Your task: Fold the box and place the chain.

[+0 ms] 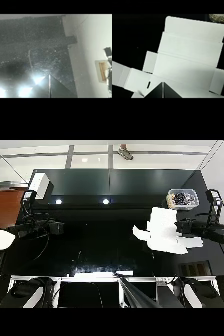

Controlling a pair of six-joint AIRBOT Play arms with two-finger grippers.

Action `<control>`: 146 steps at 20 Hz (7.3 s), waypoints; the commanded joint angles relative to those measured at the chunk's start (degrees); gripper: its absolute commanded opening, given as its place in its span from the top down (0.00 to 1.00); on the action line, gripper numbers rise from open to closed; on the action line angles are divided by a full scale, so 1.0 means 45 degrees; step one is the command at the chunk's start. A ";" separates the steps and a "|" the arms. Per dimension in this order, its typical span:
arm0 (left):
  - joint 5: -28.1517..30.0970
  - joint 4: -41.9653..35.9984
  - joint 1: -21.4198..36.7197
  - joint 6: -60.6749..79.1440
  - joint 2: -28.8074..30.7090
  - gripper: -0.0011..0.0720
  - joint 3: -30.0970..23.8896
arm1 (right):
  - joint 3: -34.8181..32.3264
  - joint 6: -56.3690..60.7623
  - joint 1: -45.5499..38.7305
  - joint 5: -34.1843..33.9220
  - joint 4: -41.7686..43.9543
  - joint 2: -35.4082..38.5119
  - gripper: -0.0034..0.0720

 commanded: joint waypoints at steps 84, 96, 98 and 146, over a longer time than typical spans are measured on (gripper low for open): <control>-0.2599 -0.7300 0.2001 0.5566 -0.6445 0.04 -0.0078 | -0.1831 -0.3949 0.7970 -0.5095 0.8879 -0.3643 0.91; -0.7446 -1.1064 0.2531 1.4707 -1.1589 0.07 0.0670 | -0.1826 -0.3653 0.7970 -0.4911 0.8879 -0.3643 0.91; -0.7461 -1.0122 0.2477 1.4693 -1.1827 0.17 0.1248 | -0.1826 -0.3653 0.7970 -0.4915 0.8874 -0.3643 0.91; 0.1438 -0.6363 -0.4080 1.9632 -0.8325 0.94 0.1166 | -0.3002 -0.9117 0.7189 -0.3667 0.3546 -0.0913 0.04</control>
